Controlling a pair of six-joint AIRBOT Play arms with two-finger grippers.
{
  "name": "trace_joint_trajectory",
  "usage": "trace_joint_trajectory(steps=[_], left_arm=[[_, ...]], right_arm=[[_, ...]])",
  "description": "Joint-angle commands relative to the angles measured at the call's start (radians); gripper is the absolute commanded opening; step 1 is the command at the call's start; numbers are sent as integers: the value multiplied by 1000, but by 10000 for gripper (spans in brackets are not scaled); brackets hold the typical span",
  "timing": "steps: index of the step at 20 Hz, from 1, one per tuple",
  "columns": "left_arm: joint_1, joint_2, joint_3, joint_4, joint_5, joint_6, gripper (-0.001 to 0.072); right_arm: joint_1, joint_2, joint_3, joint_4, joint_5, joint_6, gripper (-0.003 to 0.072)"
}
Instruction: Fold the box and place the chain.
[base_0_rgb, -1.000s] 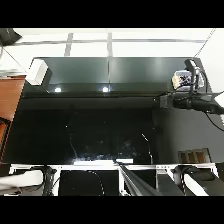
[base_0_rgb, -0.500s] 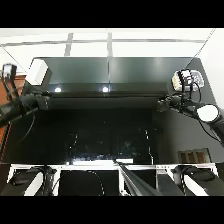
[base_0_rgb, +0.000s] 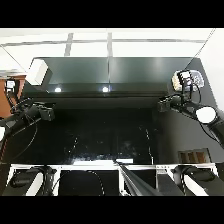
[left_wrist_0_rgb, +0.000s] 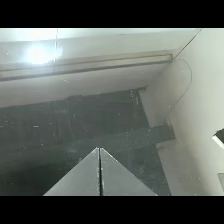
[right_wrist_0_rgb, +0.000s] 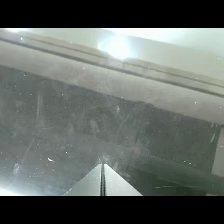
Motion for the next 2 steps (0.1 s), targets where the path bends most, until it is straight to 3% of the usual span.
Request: trace_joint_trajectory(steps=[1, 2], left_arm=[[-1, 4, -4, 0, 1, 0, 25], [-1, 4, -4, 0, 1, 0, 25]], right_arm=[[1, 0, -1, -2, -3, 0, 17], [1, 0, -1, -2, -3, 0, 17]])
